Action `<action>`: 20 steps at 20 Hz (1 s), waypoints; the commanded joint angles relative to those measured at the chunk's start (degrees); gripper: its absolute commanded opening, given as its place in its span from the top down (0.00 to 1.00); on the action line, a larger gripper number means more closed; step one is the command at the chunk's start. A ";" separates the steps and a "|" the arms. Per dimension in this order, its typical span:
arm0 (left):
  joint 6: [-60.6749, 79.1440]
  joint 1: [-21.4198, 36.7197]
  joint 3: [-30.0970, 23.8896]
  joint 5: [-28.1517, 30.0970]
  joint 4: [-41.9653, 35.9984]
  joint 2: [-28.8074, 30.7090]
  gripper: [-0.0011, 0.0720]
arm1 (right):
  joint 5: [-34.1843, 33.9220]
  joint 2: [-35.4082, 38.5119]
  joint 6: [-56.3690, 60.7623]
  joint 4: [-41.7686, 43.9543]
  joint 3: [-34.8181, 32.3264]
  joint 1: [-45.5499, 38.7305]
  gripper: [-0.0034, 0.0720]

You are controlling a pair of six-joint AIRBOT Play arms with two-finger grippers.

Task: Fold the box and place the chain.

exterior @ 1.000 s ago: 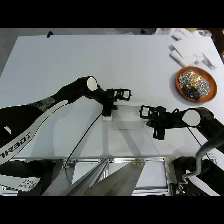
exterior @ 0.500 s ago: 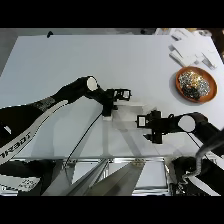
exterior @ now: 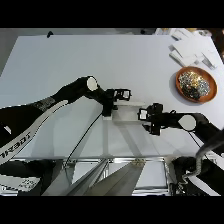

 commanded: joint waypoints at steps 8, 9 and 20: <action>0.02 0.00 -0.02 0.04 0.04 -0.02 0.97 | 4.70 -11.28 -13.62 8.17 8.00 -7.15 0.05; 0.02 0.00 -0.02 0.04 0.04 -0.02 0.97 | 5.11 -12.39 -15.56 9.90 8.33 -8.07 0.05; 0.02 0.00 -0.02 0.02 0.02 -0.02 0.97 | 13.92 -24.28 -34.58 26.62 8.37 -13.00 0.09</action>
